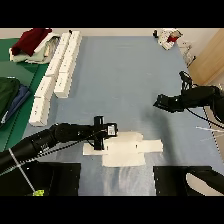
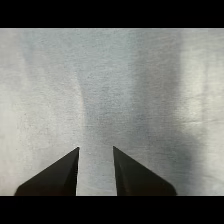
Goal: Fold the box.
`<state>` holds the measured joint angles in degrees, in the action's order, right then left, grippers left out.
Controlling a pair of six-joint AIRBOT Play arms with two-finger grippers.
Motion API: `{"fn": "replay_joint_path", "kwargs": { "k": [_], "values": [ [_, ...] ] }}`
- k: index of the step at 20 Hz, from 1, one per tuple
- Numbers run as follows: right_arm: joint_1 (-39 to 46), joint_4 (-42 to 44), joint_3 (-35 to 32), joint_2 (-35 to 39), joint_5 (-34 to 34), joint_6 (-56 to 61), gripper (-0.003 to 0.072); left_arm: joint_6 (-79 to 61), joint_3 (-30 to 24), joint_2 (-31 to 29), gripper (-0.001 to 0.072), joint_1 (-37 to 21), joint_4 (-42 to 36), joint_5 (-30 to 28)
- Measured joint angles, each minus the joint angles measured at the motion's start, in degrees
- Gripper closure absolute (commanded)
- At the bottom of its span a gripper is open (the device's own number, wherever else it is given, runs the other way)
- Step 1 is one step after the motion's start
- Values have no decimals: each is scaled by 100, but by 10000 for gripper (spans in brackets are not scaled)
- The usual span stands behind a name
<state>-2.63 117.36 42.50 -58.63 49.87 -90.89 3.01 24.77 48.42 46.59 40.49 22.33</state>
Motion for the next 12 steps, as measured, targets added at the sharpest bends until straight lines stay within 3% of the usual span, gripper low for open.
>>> {"fn": "replay_joint_path", "kwargs": {
  "k": [5,12],
  "values": [
    [2,4,0,0,-4,0,358,-42,-164,-428,702,407,229,-669],
    [-83,48,0,2,-11,2,358,177,-846,-466,701,994,282,-1690]
  ]
}}
